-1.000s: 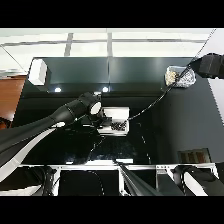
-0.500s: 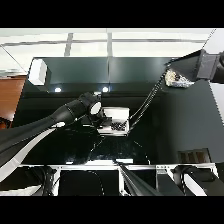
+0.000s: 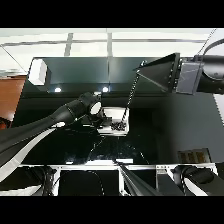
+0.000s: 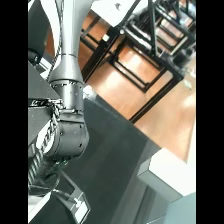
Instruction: Fold the box and place the chain.
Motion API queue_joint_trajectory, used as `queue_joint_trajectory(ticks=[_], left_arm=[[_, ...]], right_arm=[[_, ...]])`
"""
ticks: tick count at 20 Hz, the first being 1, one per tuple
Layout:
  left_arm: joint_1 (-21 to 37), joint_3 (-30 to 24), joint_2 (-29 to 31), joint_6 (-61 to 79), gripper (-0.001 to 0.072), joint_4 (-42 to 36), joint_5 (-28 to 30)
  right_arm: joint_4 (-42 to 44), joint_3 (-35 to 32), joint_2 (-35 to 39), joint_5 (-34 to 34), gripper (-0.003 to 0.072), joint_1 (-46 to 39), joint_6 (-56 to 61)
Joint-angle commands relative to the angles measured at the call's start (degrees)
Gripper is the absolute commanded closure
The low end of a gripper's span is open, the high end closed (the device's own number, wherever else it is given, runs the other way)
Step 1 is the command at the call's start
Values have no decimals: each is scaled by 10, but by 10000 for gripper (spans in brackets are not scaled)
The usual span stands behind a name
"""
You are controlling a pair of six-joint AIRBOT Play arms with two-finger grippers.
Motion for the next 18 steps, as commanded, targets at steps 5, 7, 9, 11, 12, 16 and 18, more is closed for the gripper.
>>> queue_joint_trajectory(ticks=[5,7,9,11,12,16,18], left_arm=[[0,0,0,0,683,0,0],[0,0,0,0,683,0,0],[0,0,0,0,683,0,0],[0,0,0,0,683,0,0],[0,0,0,0,683,0,0],[0,0,0,0,683,0,-2],[0,0,0,0,683,0,-1]], right_arm=[[-1,0,-6,-11,671,14,2],[-1,0,-6,-11,671,14,2],[-10,0,-6,-11,671,14,2],[-41,0,-6,-8,671,7,7],[-56,0,-6,-2,671,-1,11],[-131,0,-6,48,671,-33,40],[-131,0,-6,62,671,-33,42]])
